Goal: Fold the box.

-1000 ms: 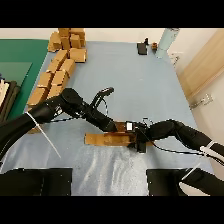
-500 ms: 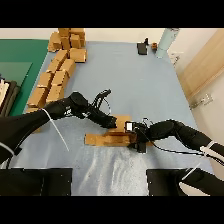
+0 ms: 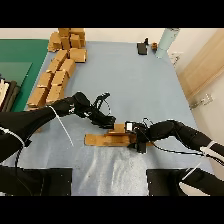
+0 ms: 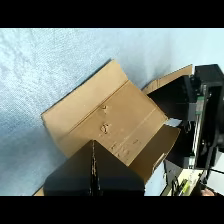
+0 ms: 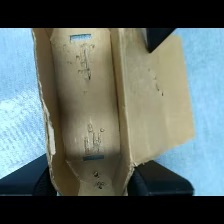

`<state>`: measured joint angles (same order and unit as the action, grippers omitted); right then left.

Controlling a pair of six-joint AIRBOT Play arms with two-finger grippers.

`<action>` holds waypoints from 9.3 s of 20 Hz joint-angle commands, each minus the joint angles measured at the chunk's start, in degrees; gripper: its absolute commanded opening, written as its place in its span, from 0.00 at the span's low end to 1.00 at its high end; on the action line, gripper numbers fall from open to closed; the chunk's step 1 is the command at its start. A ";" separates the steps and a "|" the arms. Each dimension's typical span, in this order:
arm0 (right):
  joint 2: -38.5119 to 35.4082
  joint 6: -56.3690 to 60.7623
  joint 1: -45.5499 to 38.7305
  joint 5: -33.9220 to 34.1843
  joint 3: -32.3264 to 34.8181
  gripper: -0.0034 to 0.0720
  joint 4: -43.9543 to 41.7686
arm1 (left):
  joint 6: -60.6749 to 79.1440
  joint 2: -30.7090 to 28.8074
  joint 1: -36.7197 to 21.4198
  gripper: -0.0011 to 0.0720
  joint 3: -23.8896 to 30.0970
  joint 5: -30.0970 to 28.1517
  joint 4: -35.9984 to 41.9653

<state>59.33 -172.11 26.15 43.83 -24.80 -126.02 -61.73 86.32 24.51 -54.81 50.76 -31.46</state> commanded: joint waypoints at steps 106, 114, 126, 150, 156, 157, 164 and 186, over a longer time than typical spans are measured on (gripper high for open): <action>0.00 0.04 -0.07 -0.22 0.00 0.73 0.22 | -16.00 -30.77 -12.87 0.03 29.27 -0.61 -9.29; 0.00 0.04 -0.07 -0.22 0.00 0.73 0.24 | -17.64 -28.83 -1.57 0.03 29.27 -11.85 -3.26; 0.00 0.04 -0.07 -0.22 0.00 0.73 0.24 | -21.22 -28.17 7.41 0.03 28.26 -15.85 -1.86; 0.00 0.04 -0.07 -0.22 0.00 0.73 0.24 | -12.26 -25.81 3.76 0.69 22.45 -11.61 7.23; 0.00 0.04 -0.04 -0.24 0.00 0.73 0.24 | -11.56 -24.17 4.61 0.69 22.36 -11.45 8.35; 0.00 0.04 -0.07 -0.22 0.00 0.73 0.24 | -11.06 -24.17 5.01 0.69 22.36 -12.52 8.35; 0.00 0.04 -0.07 -0.24 0.00 0.73 0.24 | -11.58 -24.20 5.16 0.69 22.36 -15.56 8.09; 0.00 0.04 -0.04 -0.24 0.00 0.73 0.24 | -68.83 -7.21 23.10 0.68 -3.85 2.27 -50.90</action>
<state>59.33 -172.09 26.11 43.62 -24.77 -125.78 -127.42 76.16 46.65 -55.20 49.01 -78.65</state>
